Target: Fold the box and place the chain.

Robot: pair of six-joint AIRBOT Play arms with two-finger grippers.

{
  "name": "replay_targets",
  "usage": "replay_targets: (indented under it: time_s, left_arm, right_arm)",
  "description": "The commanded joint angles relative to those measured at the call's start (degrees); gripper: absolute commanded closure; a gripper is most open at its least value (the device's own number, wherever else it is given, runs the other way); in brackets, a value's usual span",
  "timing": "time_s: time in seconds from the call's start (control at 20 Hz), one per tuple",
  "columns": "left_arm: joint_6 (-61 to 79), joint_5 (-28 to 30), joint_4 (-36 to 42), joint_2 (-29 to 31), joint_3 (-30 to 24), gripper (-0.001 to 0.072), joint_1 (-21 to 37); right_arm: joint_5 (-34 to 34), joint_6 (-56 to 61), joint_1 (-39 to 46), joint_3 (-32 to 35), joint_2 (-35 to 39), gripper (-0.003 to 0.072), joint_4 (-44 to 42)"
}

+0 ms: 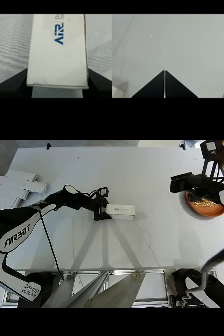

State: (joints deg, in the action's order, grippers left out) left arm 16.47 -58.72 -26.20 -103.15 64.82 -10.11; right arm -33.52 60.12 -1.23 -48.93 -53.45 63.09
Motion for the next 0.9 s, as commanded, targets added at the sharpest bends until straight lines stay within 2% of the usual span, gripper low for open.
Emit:
replay_targets:
  time_s: [0.0, 0.05, 0.1, 0.15, 0.5, 0.65, 0.85]
  left_arm:
    - [0.0, 0.0, 0.0, 0.0, 0.0, 0.043, 0.0]
    - [0.0, 0.1, 0.1, 0.0, 0.0, 0.0436, 0.0]
    - [0.1, 0.0, 0.0, 0.0, 0.0, 0.0519, 0.0]
    - [0.2, 0.0, 0.0, 0.0, 0.0, 0.0698, 0.0]
    - [0.0, 1.8, 0.9, 0.0, 0.0, 0.0694, 0.0]
    - [0.0, 0.7, 1.0, 0.0, 0.0, 0.0693, 0.0]
    - [-0.2, 0.7, 4.8, 0.7, 0.0, 0.0698, 0.0]
  right_arm:
    - [0.0, 0.0, 0.0, -0.1, 0.1, 0.0678, 0.0]
    - [0.0, 0.0, 0.0, -0.1, 0.1, 0.0678, 0.0]
    - [0.0, 0.0, 0.0, -0.1, 0.0, 0.0678, 0.0]
    - [0.0, 0.0, 0.0, -0.1, 0.1, 0.0678, 0.0]
    - [0.0, 0.0, 0.0, -0.1, 0.1, 0.0678, 0.0]
    - [0.0, 0.0, 0.0, -0.1, 0.1, 0.0678, 0.0]
    - [0.0, 0.0, 0.0, -0.1, 0.0, 0.0678, 0.0]
